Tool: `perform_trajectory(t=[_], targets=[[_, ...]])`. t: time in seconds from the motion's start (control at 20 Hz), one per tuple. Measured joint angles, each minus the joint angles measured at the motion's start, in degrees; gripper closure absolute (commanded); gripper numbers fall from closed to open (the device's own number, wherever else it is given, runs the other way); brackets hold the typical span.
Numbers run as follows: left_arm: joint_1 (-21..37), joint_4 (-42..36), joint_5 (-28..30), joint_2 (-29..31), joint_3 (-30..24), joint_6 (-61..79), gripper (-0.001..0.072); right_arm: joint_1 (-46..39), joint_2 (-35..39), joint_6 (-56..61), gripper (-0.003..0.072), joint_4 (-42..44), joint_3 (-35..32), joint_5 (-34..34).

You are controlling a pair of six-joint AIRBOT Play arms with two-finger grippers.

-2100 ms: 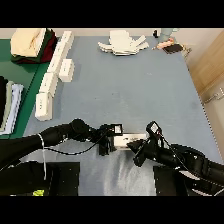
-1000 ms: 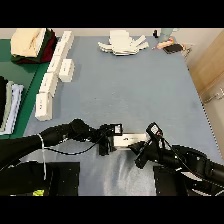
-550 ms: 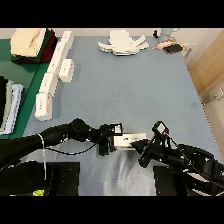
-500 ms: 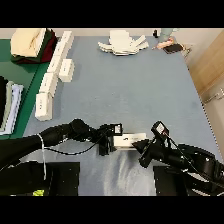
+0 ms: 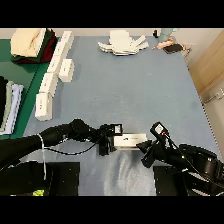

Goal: Fold the box.

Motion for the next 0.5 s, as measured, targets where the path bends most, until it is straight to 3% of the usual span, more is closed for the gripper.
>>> perform_trajectory(t=[0.5], targets=[[0.0, 0.02, 0.02, 0.0, 0.0, 0.02, 0.0192, 0.0, -0.94, 1.09, 0.0684, -0.55, -0.04, 2.01]])
